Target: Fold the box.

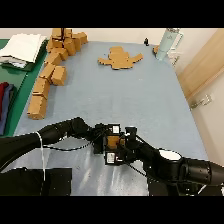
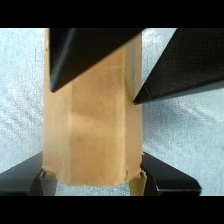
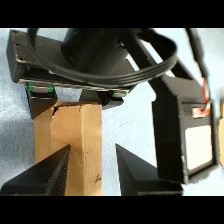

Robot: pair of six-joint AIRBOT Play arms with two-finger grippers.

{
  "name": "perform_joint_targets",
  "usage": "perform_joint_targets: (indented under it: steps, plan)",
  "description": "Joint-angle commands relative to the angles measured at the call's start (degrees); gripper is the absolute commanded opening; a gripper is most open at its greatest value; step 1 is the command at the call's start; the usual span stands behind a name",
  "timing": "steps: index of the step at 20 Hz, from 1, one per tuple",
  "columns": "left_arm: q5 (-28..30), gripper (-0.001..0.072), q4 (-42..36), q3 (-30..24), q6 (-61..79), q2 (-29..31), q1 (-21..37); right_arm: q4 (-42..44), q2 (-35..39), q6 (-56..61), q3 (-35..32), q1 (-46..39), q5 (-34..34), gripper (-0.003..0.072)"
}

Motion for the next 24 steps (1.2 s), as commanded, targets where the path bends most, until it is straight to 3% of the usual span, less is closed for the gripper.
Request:
perform_joint_targets:
  steps: [1,17,18,21,22,24]
  plan:
    - [0.0,0.0513,0.0,0.0,0.0,0.0,0.0,0.1,0.3,0.0,0.1,0.1,0.0,0.044]
    - [0.1,0.0513,0.0,0.0,0.0,0.0,0.0,1.0,-1.2,0.0,-0.1,0.0,-1.7,0.0393]
    - [0.0,0.0513,0.0,0.0,0.0,0.0,0.0,1.0,-1.2,0.0,-0.1,0.0,-1.7,0.0352]
    - [0.1,0.0513,0.0,0.0,0.0,0.0,0.0,1.2,-1.2,0.0,-0.1,0.0,-1.7,0.033]
    - [0.0,0.0513,0.0,0.0,0.0,0.0,0.0,1.2,-1.2,0.0,-0.1,0.0,-1.7,0.027]
    - [0.1,0.0513,0.0,0.0,0.0,0.0,0.0,1.7,-1.2,-0.1,0.0,0.0,-1.7,0.0262]
